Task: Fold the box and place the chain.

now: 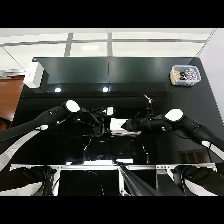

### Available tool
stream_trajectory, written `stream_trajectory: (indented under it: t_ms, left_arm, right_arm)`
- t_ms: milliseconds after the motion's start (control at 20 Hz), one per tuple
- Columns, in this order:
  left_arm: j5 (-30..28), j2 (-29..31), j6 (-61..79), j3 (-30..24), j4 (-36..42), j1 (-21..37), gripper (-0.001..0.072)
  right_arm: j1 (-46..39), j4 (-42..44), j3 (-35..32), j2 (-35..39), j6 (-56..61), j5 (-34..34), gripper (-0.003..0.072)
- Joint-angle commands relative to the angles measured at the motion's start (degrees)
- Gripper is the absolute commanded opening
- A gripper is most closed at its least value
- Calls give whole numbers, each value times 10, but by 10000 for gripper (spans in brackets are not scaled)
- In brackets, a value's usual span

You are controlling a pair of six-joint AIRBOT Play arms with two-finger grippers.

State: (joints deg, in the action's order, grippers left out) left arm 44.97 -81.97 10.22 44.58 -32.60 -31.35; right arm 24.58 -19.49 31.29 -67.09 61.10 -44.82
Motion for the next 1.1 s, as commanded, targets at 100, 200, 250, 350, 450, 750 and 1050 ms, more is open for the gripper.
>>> stream_trajectory:
  t_ms: [100,200,250,350,450,750,1050]
  left_arm:
    - [0,0,-2,0,0,0,391]
    - [0,0,-2,0,0,0,391]
    - [0,0,-2,0,1,0,391]
    - [0,0,-2,3,3,0,391]
    - [0,0,-18,11,3,0,391]
    - [3,15,-34,49,-2,3,712]
    - [56,6,-48,150,4,-28,712]
  right_arm:
    - [4,-17,0,-11,0,15,14]
    - [1,-17,3,-1,-17,3,15]
    - [-8,-17,10,13,-35,-18,15]
    - [-50,-30,33,59,-57,-89,14]
    - [-121,-77,54,118,-39,-156,14]
    - [-371,-206,54,273,24,-256,15]
    - [-510,-241,54,292,27,-314,15]
